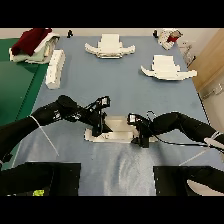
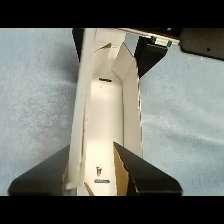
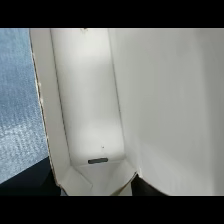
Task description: Fold the box.
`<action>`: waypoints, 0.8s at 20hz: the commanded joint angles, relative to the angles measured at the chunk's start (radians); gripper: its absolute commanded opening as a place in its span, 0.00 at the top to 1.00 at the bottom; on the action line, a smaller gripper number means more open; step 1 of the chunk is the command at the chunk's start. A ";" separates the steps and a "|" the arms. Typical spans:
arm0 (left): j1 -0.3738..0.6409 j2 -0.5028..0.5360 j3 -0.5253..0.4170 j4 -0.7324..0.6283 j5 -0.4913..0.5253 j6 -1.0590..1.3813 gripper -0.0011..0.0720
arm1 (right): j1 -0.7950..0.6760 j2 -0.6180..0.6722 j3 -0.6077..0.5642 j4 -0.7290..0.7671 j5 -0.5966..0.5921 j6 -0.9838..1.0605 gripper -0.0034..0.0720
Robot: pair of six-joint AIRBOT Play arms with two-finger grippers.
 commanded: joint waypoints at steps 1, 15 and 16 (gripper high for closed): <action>0.017 0.026 0.007 0.039 -0.009 -0.126 0.48 | 0.001 0.000 0.000 0.000 0.001 0.000 0.37; -0.037 0.306 0.005 0.182 -0.208 -1.006 0.97 | 0.001 0.000 0.000 -0.003 0.001 0.000 0.37; -0.060 0.286 0.013 0.136 -0.126 -1.001 0.97 | 0.001 0.000 0.000 -0.004 0.000 0.000 0.37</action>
